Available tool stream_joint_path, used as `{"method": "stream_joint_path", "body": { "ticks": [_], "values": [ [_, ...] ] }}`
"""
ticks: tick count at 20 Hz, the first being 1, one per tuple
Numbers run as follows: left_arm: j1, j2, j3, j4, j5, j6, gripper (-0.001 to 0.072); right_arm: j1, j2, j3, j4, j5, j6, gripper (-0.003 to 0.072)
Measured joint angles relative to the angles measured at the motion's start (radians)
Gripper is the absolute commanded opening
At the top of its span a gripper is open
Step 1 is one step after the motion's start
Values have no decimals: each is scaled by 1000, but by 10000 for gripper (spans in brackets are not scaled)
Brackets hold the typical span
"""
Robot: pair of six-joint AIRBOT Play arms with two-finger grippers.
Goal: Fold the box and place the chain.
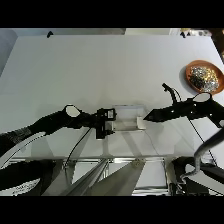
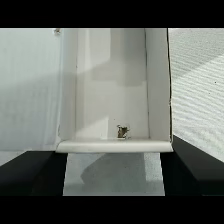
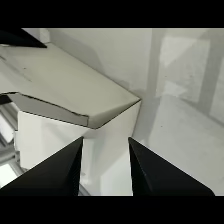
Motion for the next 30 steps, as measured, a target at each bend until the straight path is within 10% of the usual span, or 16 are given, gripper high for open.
{"method": "stream_joint_path", "body": {
  "ticks": [12, 15, 30],
  "values": [
    [0, 0, 0, 0, 0, 0, 312, 145, 43, 0, -90, -41, 109, 443],
    [0, 0, 0, 0, 0, 0, 312, 235, 51, 13, -167, -95, 230, 587],
    [0, 0, 0, 0, 0, 0, 312, 584, 56, 102, -602, -318, 918, 570]
  ]
}}
